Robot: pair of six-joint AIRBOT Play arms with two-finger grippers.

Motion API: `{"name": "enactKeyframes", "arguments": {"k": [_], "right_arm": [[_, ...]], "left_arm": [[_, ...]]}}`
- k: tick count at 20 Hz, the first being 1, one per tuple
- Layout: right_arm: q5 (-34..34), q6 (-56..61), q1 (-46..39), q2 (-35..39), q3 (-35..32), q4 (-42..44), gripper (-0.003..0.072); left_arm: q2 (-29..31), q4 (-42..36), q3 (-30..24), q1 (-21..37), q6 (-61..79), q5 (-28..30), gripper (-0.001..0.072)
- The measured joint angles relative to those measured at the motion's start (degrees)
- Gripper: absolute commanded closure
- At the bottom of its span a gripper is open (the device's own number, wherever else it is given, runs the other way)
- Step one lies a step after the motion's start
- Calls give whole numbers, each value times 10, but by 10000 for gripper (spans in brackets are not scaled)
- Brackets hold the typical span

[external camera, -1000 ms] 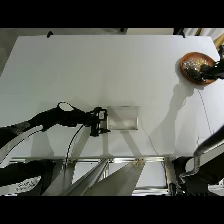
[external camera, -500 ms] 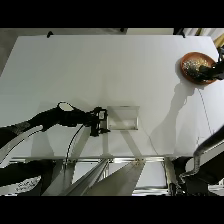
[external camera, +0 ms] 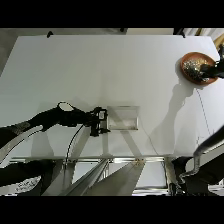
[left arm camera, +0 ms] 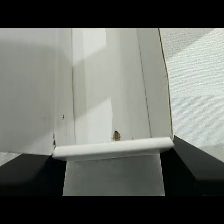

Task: Fold the box and place the chain.

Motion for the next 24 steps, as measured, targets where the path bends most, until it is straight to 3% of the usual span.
{"name": "enactKeyframes", "arguments": {"k": [5,11,18,24], "right_arm": [[63,-51,0,81,0,30,671],[115,-96,7,219,0,133,671],[184,-118,89,371,0,186,671],[244,-115,160,448,0,194,671]], "left_arm": [[0,0,0,0,0,0,497],[0,0,0,0,0,0,497],[0,0,0,0,0,0,497],[0,0,0,0,0,0,497]]}}
